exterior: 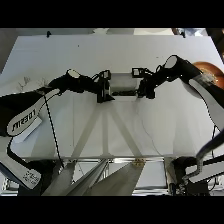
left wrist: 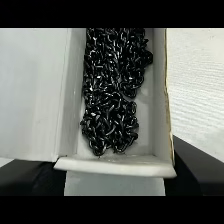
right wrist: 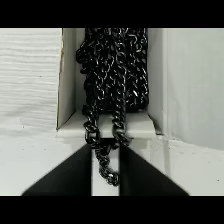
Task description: Fold the box and place the chain.
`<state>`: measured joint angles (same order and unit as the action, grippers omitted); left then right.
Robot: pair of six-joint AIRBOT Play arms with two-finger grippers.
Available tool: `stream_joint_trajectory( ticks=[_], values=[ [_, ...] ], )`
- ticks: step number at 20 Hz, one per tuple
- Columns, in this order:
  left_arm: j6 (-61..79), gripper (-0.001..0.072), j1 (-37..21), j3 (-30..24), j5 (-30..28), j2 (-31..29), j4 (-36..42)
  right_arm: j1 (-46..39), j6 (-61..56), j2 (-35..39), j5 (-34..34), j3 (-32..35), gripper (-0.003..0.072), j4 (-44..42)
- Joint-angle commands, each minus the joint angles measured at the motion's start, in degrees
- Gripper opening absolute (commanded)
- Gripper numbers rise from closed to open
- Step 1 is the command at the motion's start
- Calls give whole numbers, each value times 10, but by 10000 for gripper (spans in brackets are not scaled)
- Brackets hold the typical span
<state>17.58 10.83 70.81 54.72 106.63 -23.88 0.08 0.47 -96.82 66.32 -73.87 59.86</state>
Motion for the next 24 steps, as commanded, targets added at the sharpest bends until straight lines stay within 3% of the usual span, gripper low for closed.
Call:
stream_joint_trajectory(
  ticks=[1,6,11,18,24],
  values=[
    [0,281,0,0,0,0,0,0,0,0,3,0,30,-1],
    [0,281,0,0,0,0,0,0,-7,12,11,-1,12,23],
    [0,281,0,0,0,0,0,0,-37,88,17,-1,13,11],
    [0,281,0,0,0,0,0,9,-31,132,1,-1,10,-205],
    [0,281,0,0,0,0,0,58,-51,104,-49,-1,20,-104]
  ],
)
